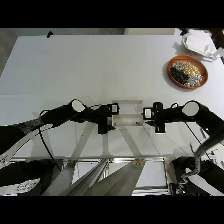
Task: Fold the box and place the chain.
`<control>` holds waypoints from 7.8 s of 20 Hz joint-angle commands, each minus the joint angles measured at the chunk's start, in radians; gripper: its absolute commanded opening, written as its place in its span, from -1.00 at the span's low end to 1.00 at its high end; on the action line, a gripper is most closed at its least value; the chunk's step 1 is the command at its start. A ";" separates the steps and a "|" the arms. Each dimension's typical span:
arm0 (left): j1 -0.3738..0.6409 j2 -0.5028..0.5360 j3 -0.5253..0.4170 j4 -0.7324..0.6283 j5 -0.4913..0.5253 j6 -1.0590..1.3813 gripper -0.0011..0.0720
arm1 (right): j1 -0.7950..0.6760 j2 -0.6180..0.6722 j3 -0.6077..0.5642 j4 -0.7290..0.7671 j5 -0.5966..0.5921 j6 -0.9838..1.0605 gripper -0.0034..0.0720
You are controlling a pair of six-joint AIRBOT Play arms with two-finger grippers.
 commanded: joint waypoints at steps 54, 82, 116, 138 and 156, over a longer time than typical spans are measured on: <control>0.000 0.000 0.000 0.000 0.000 0.000 -0.03 | -0.321 -0.033 -0.005 -0.146 0.146 1.353 -0.88; 0.000 0.000 0.000 0.000 0.000 0.000 -0.03 | -0.243 -0.069 -0.005 0.233 0.283 1.120 -0.37; 0.000 0.000 0.000 0.000 0.000 0.000 -0.03 | 0.302 -0.138 0.271 -0.424 0.076 1.939 0.33; 0.000 0.000 0.000 0.001 0.000 0.000 -0.03 | 0.461 -0.279 0.286 -0.519 0.078 2.122 0.08; 0.000 0.000 0.000 0.001 0.000 0.000 -0.03 | 0.463 -0.285 0.286 -0.551 0.085 2.164 -0.88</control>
